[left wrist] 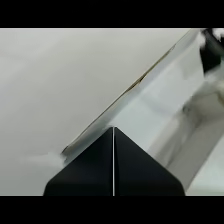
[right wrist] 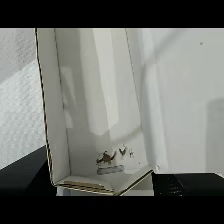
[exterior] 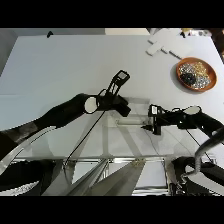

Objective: Fold the box and place the chain.

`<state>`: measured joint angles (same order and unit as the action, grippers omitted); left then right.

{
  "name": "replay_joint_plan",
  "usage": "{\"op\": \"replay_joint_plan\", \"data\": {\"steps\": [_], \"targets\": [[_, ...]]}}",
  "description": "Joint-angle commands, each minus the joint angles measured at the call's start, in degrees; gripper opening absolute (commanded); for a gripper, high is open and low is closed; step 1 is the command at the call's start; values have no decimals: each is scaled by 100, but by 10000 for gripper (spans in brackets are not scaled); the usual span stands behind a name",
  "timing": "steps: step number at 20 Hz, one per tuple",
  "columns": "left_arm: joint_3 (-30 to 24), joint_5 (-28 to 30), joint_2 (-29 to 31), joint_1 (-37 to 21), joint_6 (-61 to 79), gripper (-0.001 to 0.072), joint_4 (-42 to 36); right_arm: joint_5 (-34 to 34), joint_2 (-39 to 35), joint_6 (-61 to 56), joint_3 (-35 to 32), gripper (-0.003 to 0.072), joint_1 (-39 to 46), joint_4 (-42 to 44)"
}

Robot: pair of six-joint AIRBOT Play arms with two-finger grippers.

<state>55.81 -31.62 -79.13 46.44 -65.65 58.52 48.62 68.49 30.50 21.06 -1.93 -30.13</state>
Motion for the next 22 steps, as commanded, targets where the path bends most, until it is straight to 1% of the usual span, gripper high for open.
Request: {"op": "replay_joint_plan", "data": {"steps": [1,2,3,5,7,9,10,12,13,16,19,22], "targets": [[-7,-2181,341,-326,527,8,1099,2,2,0,2,406,2,0],[-63,-2570,341,-459,846,8,1093,4,2,0,2,406,2,2],[-140,-2754,334,-542,1165,7,1093,4,2,0,2,406,2,0],[-321,-2820,284,-581,1958,6,1029,4,2,0,2,406,2,0],[-378,-2817,179,-579,2680,7,848,4,2,0,2,406,2,0],[-378,-2677,13,-581,3093,12,581,2,2,0,2,406,2,0],[-378,-2581,-92,-581,3191,27,527,4,2,0,2,406,2,2],[-378,-2472,-280,-581,3390,179,516,4,2,0,2,406,2,2],[-378,-2411,-332,-581,3510,222,520,2,2,0,2,406,2,2],[-376,-2050,-326,-581,3628,223,481,4,2,0,2,406,2,2],[-376,-1679,-243,-581,3687,223,240,2,2,0,2,406,2,0],[-376,-1462,-199,-579,4413,228,87,4,2,0,2,406,2,0]]}}
